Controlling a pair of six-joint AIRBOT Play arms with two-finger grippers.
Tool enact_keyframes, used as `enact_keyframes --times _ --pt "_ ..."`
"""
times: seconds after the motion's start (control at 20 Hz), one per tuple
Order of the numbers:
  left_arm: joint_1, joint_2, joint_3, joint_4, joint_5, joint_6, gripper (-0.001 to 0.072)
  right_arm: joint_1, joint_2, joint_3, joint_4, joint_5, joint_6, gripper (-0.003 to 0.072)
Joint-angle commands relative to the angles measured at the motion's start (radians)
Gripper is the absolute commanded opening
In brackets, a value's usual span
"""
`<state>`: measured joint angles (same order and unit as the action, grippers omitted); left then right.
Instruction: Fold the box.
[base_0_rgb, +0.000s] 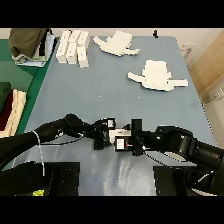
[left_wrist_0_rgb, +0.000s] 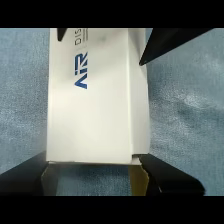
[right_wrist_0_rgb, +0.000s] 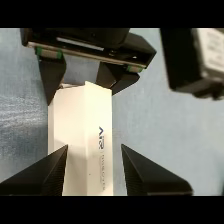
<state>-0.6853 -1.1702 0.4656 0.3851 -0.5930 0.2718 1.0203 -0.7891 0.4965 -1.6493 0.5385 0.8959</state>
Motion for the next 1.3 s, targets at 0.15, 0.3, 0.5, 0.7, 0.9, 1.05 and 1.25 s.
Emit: enact_keyframes --times 0.15,0.3,0.5,0.7,0.9,1.05,1.25 --pt "-0.001 0.0 0.001 0.0 0.0 0.0 0.047 -0.006 0.015 0.001 -0.058 -0.058 0.005 0.0521" --pt "-0.001 0.0 0.001 0.0 0.0 0.0 0.047 -0.029 0.0 0.001 -0.06 -0.074 0.005 0.0502" --pt "-0.001 0.0 0.001 0.0 0.0 0.0 0.047 -0.032 -0.036 0.001 -0.023 -0.071 0.003 0.05" --pt "-0.001 0.0 0.001 0.0 0.0 0.0 0.047 -0.012 -0.053 0.001 0.042 -0.052 0.001 0.0395" --pt "-0.001 0.0 0.001 0.0 0.0 0.0 0.047 0.019 -0.053 0.001 0.12 0.021 0.001 0.0361" --pt "-0.001 0.0 0.001 0.0 0.0 0.0 0.047 0.035 -0.053 0.001 0.13 0.049 0.001 0.0339" --pt "-0.001 0.0 0.001 0.0 0.0 0.001 0.047 0.035 -0.04 0.001 0.129 0.036 0.001 0.0343"
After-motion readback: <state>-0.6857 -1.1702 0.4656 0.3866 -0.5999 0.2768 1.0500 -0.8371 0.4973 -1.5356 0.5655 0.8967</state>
